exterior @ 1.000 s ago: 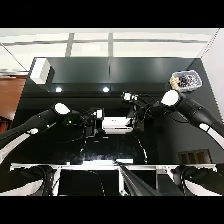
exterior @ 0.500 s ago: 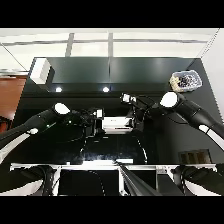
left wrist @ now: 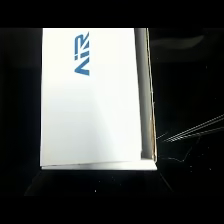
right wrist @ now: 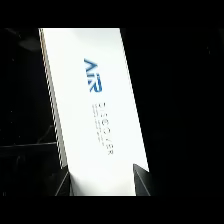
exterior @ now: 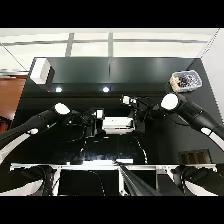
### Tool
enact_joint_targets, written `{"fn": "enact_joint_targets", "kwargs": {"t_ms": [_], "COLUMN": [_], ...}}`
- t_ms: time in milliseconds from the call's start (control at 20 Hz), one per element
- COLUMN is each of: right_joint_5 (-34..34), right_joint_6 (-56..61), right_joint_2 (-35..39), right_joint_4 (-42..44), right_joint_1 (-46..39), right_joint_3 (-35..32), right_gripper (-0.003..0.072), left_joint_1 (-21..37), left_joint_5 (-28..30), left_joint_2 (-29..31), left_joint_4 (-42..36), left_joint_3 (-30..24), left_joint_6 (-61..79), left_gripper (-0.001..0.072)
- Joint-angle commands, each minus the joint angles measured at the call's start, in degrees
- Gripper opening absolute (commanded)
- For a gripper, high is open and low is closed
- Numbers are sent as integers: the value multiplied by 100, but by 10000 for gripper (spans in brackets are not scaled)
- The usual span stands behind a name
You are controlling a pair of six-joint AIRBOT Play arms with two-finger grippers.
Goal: Fold the box and place the chain.
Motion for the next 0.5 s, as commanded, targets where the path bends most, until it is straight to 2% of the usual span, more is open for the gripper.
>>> {"fn": "enact_joint_targets", "kwargs": {"t_ms": [0,400,450], "right_joint_5": [4,37,50], "right_joint_6": [313,365,258], "right_joint_2": [197,302,302], "right_joint_4": [48,260,326], "right_joint_1": [2,4,4], "right_joint_3": [7,7,7], "right_gripper": [452,446,427], "left_joint_1": [2,2,2], "left_joint_5": [4,4,4], "left_joint_2": [0,0,0], "left_joint_4": [4,17,17], "left_joint_3": [2,2,2], "left_joint_6": [-13,-13,-13], "left_gripper": [359,359,359]}}
